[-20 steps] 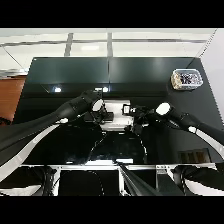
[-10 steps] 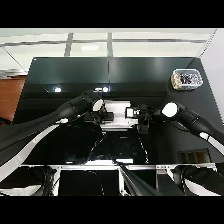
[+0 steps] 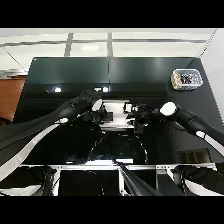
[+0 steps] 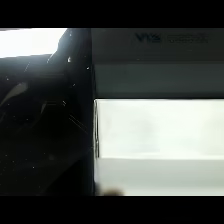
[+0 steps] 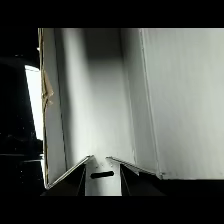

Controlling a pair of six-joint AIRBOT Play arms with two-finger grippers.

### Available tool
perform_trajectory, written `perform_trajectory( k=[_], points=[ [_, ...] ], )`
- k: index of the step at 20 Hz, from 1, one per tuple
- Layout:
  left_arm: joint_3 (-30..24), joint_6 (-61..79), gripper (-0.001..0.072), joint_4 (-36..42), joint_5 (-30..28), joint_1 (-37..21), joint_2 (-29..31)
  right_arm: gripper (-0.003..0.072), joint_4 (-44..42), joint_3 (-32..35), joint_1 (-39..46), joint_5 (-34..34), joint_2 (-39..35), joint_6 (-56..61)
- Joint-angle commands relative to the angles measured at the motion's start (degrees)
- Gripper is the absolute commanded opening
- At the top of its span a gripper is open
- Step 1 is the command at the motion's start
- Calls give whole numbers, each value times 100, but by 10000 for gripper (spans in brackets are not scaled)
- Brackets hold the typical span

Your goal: Fold the box and place the chain.

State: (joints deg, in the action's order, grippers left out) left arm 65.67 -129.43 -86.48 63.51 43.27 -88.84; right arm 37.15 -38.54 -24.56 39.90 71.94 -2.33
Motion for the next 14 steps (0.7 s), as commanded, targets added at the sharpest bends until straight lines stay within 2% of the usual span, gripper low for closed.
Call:
perform_trajectory(
  k=[1,10,11,12,13,14],
  points=[
    [2,0,27,17,-31,0,2,244,-310,-4,-57,-94,125,0],
    [2,0,27,17,-15,0,2,261,-313,-7,-57,-146,184,164],
    [2,2,27,17,-15,0,2,408,-308,-7,-57,-173,184,166],
    [2,2,27,17,-15,0,2,409,-306,-7,-57,-173,184,164],
    [2,2,27,17,-17,0,2,228,-304,-7,-57,-181,184,168],
    [2,2,27,17,-15,0,2,300,-304,-7,-57,-201,184,166]
  ],
)
